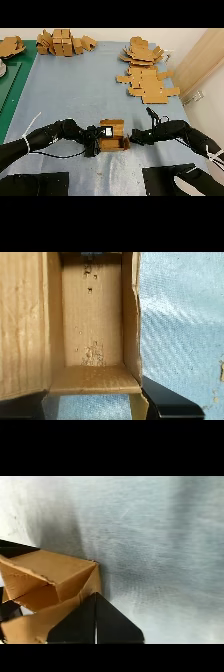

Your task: Fold the box.

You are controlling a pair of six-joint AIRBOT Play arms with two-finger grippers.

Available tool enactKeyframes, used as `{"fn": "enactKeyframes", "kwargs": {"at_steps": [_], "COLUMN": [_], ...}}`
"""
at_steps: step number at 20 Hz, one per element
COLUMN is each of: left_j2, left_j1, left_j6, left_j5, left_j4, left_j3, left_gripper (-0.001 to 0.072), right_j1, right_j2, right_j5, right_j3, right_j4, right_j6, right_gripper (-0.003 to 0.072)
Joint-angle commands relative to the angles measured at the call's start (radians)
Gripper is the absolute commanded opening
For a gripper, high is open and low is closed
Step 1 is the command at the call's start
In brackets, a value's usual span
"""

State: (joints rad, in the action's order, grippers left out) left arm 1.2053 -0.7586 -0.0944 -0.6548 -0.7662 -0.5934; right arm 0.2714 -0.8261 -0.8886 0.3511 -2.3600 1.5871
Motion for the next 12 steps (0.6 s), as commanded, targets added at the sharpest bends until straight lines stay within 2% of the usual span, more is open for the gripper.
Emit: {"fn": "enactKeyframes", "kwargs": {"at_steps": [1,2,3,4,5,12], "left_j2": [-0.001,-0.001,-0.001,-0.001,-0.001,-0.001], "left_j1": [0.000,0.000,0.000,0.000,0.000,0.000], "left_j6": [0.000,0.000,0.000,0.000,0.000,0.000], "left_j5": [0.000,0.000,0.000,0.000,0.000,0.000], "left_j4": [0.000,0.000,0.000,0.000,0.000,0.000], "left_j3": [0.000,0.000,0.000,0.000,0.000,0.000], "left_gripper": [0.0531,0.0531,0.0531,0.0531,0.0531,0.0531], "right_j1": [0.040,0.048,0.049,0.049,0.049,0.048], "right_j2": [0.032,0.032,0.032,0.032,0.032,0.044], "right_j5": [0.014,0.015,0.011,0.008,0.008,0.008], "right_j3": [0.001,0.001,0.001,0.001,0.001,0.001], "right_j4": [-0.010,-0.008,-0.009,-0.008,-0.008,-0.002], "right_j6": [-0.027,-0.027,-0.027,-0.027,-0.027,-0.027], "right_gripper": [0.0005,0.0006,0.0082,0.0254,0.0297,0.0292]}}
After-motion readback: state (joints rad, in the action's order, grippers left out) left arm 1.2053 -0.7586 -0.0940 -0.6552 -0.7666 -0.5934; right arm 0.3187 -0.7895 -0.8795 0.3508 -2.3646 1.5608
